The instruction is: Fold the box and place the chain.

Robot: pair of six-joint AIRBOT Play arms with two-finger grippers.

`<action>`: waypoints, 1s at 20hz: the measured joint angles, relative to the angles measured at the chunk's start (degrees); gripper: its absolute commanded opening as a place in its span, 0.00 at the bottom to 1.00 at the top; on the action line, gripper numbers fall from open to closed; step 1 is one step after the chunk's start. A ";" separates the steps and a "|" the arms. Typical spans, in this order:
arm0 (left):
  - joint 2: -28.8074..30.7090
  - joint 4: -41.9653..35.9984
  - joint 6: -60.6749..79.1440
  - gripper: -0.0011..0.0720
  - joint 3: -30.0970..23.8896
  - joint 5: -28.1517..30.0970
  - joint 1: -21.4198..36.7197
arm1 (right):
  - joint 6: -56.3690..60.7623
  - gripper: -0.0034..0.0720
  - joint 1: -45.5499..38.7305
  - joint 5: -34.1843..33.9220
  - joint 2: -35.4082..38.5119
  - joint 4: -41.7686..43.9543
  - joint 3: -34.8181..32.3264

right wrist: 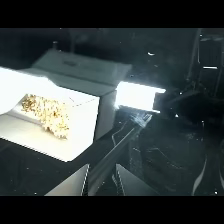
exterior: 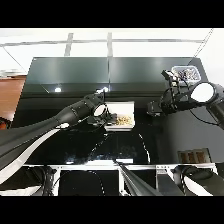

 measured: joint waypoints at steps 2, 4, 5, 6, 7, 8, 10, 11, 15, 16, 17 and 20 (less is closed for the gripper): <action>0.57 0.00 -0.22 0.66 0.00 -0.09 0.00 | 0.02 0.32 -0.04 -0.26 0.00 -0.17 0.00; 2.71 1.01 1.29 0.66 -0.02 -0.74 -0.52 | 0.02 0.32 -0.04 -0.55 0.00 -0.46 0.00; 4.52 2.78 2.69 0.66 -0.09 -1.14 -1.22 | 0.02 0.32 -0.04 -0.63 0.00 -0.61 0.00; 6.58 4.96 3.89 0.66 -0.39 -2.05 -2.03 | 0.00 0.32 -0.04 -0.61 0.00 -1.01 0.00; 9.18 8.31 4.92 0.66 -1.01 -3.32 -2.86 | 0.00 0.32 -0.04 -0.42 0.00 -1.49 0.00; 11.78 11.43 5.42 0.66 -1.95 -4.28 -3.28 | 0.00 0.32 -0.04 -0.22 0.00 -2.14 0.00; 17.99 17.84 3.76 0.66 -5.53 -7.06 -2.43 | 0.00 0.32 -0.04 0.00 0.00 -3.19 0.00; 21.42 19.89 1.40 0.66 -8.55 -7.52 -0.76 | 0.00 0.32 -0.04 0.02 0.00 -3.54 0.00; 32.35 9.38 3.26 0.79 -23.39 4.39 11.91 | 0.00 0.32 -0.04 -1.27 0.00 -4.22 0.00; 33.44 2.29 9.49 0.91 -25.99 7.43 14.88 | 0.00 0.32 -0.04 -1.60 0.00 -4.35 0.00; 34.03 -5.79 17.97 0.99 -28.26 9.35 17.77 | 0.00 0.32 -0.04 -1.81 0.00 -4.39 0.00; 33.11 -27.06 49.35 0.99 -32.20 10.88 23.45 | -0.02 0.32 -0.04 -2.38 0.00 -4.57 0.00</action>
